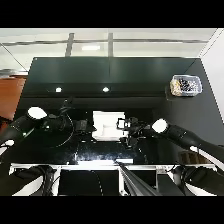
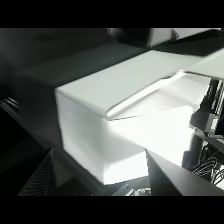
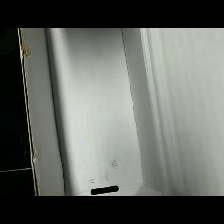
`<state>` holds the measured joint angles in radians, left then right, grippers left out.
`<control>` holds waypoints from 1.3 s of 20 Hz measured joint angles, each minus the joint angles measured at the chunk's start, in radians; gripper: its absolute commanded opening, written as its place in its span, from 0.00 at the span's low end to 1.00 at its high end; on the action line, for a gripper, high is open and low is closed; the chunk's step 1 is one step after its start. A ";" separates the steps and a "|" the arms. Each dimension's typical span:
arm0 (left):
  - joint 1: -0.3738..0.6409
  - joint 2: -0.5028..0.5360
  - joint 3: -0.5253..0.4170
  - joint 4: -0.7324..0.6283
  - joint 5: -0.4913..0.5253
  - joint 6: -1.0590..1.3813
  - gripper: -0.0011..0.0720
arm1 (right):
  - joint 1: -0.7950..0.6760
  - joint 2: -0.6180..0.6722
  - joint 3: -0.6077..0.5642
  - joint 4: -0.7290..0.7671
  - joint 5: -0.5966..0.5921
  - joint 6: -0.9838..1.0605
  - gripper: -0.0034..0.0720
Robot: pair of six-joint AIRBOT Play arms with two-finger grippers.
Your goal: Fold the box and place the chain.
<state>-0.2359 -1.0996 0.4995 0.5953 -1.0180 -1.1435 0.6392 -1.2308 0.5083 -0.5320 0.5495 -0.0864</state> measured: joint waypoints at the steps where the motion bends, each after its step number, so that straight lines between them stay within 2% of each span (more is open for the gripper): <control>1: -0.025 0.002 0.000 0.011 0.024 -0.026 0.97 | 0.000 0.000 0.000 0.000 0.000 0.000 0.60; 7: -0.148 0.008 0.000 0.106 0.127 -0.173 0.97 | 0.000 0.000 0.000 0.000 0.000 0.000 0.60; 13: -0.214 0.008 0.002 0.156 0.205 -0.263 0.96 | 0.000 0.000 0.000 0.000 0.000 0.000 0.60; 17: -0.277 0.008 0.042 0.297 0.222 -0.403 0.96 | 0.000 0.000 0.000 0.000 0.000 0.000 0.60; 19: -0.317 0.008 0.080 0.405 0.222 -0.509 0.86 | 0.000 0.000 0.000 0.000 0.000 0.000 0.60; 21: -0.356 0.008 0.115 0.503 0.222 -0.611 0.84 | 0.000 0.000 0.000 0.000 0.000 0.000 0.60; 22: -0.372 0.008 0.129 0.541 0.222 -0.651 0.78 | 0.000 0.000 0.000 0.000 0.000 0.000 0.60; 24: -0.401 0.006 0.151 0.591 0.222 -0.714 0.75 | 0.000 0.000 0.000 0.000 0.000 0.000 0.60; 25: -0.413 0.003 0.159 0.610 0.220 -0.743 0.68 | 0.000 0.000 0.000 0.000 0.000 0.000 0.60; 26: -0.422 0.000 0.164 0.624 0.217 -0.764 0.68 | 0.000 0.000 0.000 0.000 0.000 0.000 0.60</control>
